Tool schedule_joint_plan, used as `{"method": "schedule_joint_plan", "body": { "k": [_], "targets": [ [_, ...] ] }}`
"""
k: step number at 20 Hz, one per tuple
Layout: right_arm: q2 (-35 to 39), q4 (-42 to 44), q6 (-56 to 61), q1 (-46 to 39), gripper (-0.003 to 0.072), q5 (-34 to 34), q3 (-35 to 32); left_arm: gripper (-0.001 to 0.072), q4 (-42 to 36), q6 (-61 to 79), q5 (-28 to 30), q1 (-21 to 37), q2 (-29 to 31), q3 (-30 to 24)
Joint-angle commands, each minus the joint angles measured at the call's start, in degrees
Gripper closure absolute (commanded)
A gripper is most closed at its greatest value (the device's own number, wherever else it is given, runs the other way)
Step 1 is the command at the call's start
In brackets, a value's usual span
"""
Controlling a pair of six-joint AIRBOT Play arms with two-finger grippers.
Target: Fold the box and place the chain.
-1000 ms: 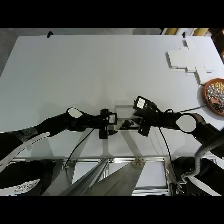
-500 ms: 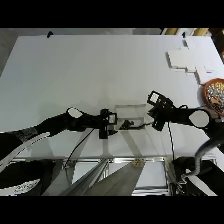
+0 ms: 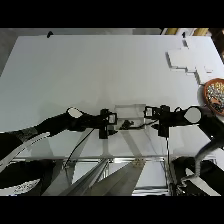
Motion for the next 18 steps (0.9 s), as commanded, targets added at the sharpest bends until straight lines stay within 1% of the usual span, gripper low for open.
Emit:
{"method": "schedule_joint_plan", "body": {
  "k": [1,3,4,6,7,11,12,13,14,16,18],
  "targets": [
    [-1.9,2.5,-6.2,-0.1,0.035,1.2,-0.2,0.0659,0.0,0.0,0.0,0.0,0.0,0.0],
    [-3.2,3.5,-7.4,-0.1,0.0356,1.3,-0.2,0.0659,0.0,0.0,0.0,0.0,0.0,0.0],
    [-3.7,5.1,-8.6,-0.1,0.0372,1.3,-0.2,0.0659,0.0,0.0,0.0,0.0,0.0,0.0],
    [-4.3,10.1,-12.2,-0.1,0.0457,1.1,-0.2,0.0659,0.0,0.0,0.0,0.0,0.0,0.0],
    [-4.3,12.1,-13.7,-0.1,0.0488,1.1,-0.2,0.0659,0.0,0.0,0.0,0.0,0.0,0.0],
    [-4.3,12.7,-13.7,-0.1,0.0541,0.6,-0.2,0.0659,0.0,0.0,0.0,0.0,0.0,0.0],
    [-4.3,12.7,-13.7,-0.1,0.0604,0.9,-0.2,0.0659,0.0,0.0,0.0,0.0,0.0,0.0],
    [-4.3,12.4,-13.6,-0.1,0.0654,1.3,-0.2,0.0659,0.0,0.0,0.0,0.0,0.0,0.0],
    [-4.2,11.9,-13.6,-0.1,0.0666,1.3,-0.2,0.0659,0.0,0.0,0.0,0.0,0.0,0.0],
    [-3.2,8.2,-11.8,-0.1,0.0666,1.2,-0.2,0.0659,0.0,0.0,0.0,0.0,0.0,0.0],
    [-0.9,1.1,-6.8,-0.1,0.0666,0.4,-0.2,0.0659,0.0,0.0,0.0,0.0,0.0,0.0]
  ]
}}
